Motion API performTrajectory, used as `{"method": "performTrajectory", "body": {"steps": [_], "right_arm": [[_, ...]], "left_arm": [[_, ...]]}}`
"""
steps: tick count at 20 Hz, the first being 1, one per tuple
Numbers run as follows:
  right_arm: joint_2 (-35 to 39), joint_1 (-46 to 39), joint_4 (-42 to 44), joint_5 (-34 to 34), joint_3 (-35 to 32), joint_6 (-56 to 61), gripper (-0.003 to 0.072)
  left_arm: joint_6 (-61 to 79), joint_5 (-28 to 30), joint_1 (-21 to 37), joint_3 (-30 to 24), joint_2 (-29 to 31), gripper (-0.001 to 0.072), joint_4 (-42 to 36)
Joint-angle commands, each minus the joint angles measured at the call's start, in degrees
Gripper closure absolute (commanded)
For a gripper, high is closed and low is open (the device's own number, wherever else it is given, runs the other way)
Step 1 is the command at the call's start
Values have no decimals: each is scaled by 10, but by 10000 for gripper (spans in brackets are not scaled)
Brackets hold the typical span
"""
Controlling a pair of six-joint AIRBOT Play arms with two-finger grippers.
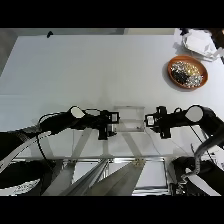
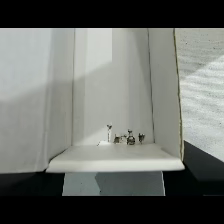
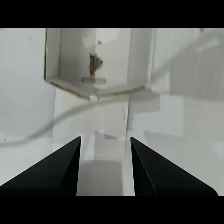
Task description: Fold the box and place the chain.
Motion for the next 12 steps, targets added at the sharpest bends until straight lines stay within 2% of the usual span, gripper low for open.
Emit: {"method": "performTrajectory", "body": {"steps": [1, 3, 5, 12], "right_arm": [[-27, 42, 3, -42, 0, -13, 349], [-40, 54, 4, -46, 0, -13, 358], [-42, 62, 6, -44, 0, -12, 463], [-42, 65, 76, -50, 0, -13, 477]], "left_arm": [[0, 0, 0, 0, 0, 437, 0], [0, 0, 0, 0, 0, 437, 0], [0, 0, 0, 0, 0, 437, 0], [0, 0, 0, 0, 0, 437, 0]]}}
